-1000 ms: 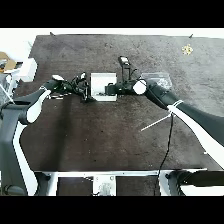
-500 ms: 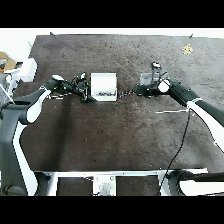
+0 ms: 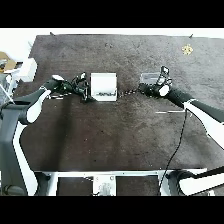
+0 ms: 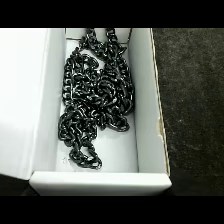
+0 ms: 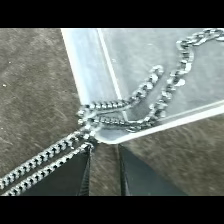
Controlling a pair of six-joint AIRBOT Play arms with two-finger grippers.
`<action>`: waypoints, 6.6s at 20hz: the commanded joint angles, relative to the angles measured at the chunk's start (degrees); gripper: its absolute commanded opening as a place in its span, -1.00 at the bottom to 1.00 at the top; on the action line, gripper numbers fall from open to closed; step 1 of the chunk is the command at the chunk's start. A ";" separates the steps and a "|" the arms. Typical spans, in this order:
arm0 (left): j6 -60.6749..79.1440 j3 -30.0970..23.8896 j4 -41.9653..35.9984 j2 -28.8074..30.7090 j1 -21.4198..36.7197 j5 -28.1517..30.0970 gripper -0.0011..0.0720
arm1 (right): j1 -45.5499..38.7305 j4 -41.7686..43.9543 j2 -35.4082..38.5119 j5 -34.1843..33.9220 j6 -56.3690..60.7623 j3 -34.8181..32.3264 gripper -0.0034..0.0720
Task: Fold the box and place the chain.
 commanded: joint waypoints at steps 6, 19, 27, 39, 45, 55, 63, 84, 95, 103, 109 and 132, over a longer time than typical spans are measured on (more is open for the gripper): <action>0.02 0.00 0.02 0.02 0.00 0.00 0.27 | 0.92 1.75 -0.81 -3.74 0.09 -0.07 -0.39; 0.02 0.00 0.02 0.02 0.00 0.00 0.27 | 5.46 1.46 8.11 3.08 -4.04 -0.09 -0.91; 0.00 0.00 0.02 0.02 0.00 0.00 0.27 | 14.78 0.13 25.27 -7.34 -6.40 0.04 -0.91; 0.02 0.00 0.02 0.02 0.00 0.00 0.27 | 27.74 0.04 11.13 -12.41 -4.61 5.51 -0.91; 0.02 0.00 0.02 0.02 0.00 0.00 0.27 | 27.65 0.13 4.39 -7.23 -4.68 5.51 -0.90; 0.00 0.00 0.00 0.02 0.00 0.00 0.27 | 8.09 -3.67 5.49 11.50 -2.51 4.79 -0.23; 0.00 0.00 0.02 0.02 0.00 0.00 0.27 | 0.24 -0.15 -2.23 4.63 2.86 4.61 -0.23; 0.02 0.00 0.02 0.02 0.00 0.00 0.27 | 12.90 -6.82 11.98 3.34 2.82 10.05 -0.91; 0.02 0.00 0.02 0.02 0.00 0.00 0.27 | 27.82 -7.37 8.41 -8.37 2.91 10.03 -0.91; 0.00 0.00 0.02 0.02 0.00 0.00 0.27 | 26.60 -9.84 4.55 1.18 -1.73 13.57 -0.19; 0.00 0.00 0.02 0.02 0.00 0.00 0.27 | 17.07 -10.40 6.67 20.85 -19.43 35.80 -0.50; 0.02 0.00 0.02 0.02 0.00 -0.02 0.27 | 0.52 39.85 -20.94 49.57 -80.04 44.78 -0.81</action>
